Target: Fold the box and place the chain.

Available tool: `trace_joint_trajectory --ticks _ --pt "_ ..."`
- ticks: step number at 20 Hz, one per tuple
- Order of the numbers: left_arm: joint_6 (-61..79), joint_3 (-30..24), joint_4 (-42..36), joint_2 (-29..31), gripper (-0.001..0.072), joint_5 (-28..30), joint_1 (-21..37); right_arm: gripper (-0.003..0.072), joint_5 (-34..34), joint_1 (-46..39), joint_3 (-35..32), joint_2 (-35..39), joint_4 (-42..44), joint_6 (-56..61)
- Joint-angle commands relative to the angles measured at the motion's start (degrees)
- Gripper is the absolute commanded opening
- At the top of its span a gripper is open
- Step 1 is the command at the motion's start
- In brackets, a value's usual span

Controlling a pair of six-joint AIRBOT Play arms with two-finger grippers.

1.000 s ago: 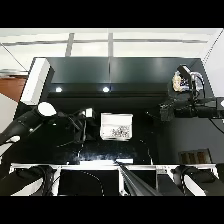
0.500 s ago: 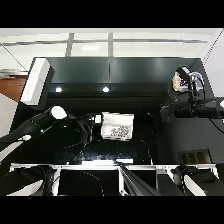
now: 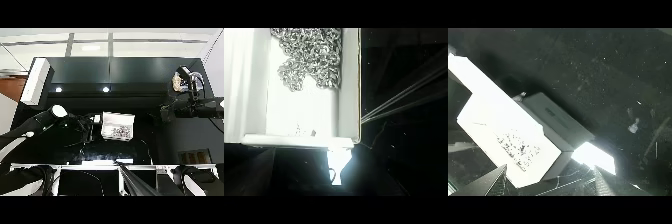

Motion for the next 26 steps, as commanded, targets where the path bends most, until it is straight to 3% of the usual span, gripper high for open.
trace_joint_trajectory --ticks 1,10,14,22,25,26 --pt "1.7 0.7 -2.2 -1.1 0.0711 2.4 -0.2 0.0623 -0.1 0.0 0.0 0.0 0.0 0.0" --pt "3.7 0.9 -2.3 -1.2 0.0706 1.0 1.1 0.0622 -0.1 0.0 0.0 0.0 0.0 0.0" --pt "5.9 1.0 -7.6 -1.4 0.0706 1.2 1.1 0.0622 -0.1 0.0 0.0 0.0 0.0 0.0" --pt "5.8 1.6 -4.7 -2.1 0.0705 0.7 -0.6 0.0622 -0.1 0.0 0.0 0.0 0.0 0.0" --pt "5.5 1.6 -4.0 -2.1 0.0684 1.1 -1.2 0.0622 -1.0 0.3 0.0 0.0 0.0 0.0" --pt "5.5 1.6 -4.0 -2.1 0.0636 1.1 -1.2 0.0623 -1.8 0.4 0.0 0.0 0.1 0.0"
